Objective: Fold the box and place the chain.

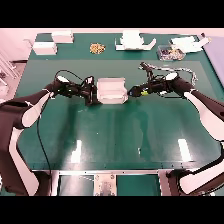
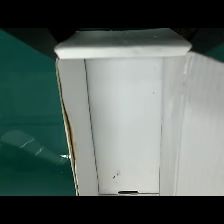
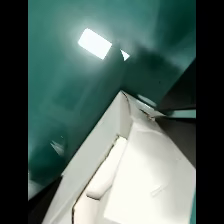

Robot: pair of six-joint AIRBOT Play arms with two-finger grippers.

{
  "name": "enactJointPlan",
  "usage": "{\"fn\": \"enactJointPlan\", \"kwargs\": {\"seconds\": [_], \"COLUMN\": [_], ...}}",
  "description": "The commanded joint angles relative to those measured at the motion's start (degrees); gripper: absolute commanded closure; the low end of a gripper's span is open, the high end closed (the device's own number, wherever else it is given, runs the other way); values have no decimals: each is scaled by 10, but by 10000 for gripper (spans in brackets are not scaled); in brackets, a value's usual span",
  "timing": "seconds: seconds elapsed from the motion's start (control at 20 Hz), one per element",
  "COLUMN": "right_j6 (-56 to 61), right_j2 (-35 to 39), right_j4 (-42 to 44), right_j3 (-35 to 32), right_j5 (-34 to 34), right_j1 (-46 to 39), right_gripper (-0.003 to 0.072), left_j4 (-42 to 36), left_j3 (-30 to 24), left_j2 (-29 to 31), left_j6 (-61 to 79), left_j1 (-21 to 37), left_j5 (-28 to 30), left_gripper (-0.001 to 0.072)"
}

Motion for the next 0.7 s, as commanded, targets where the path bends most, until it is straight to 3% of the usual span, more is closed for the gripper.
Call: {"fn": "enactJointPlan", "kwargs": {"seconds": [0.0,0.65], "right_j6": [10,7], "right_j2": [1,0], "right_j4": [-2,3], "right_j3": [6,42], "right_j5": [14,44], "right_j1": [2,2], "right_gripper": [563,540], "left_j4": [0,0], "left_j3": [0,0], "left_j2": [0,0], "left_j6": [0,0], "left_j1": [0,0], "left_j5": [0,0], "left_gripper": [292,292]}}
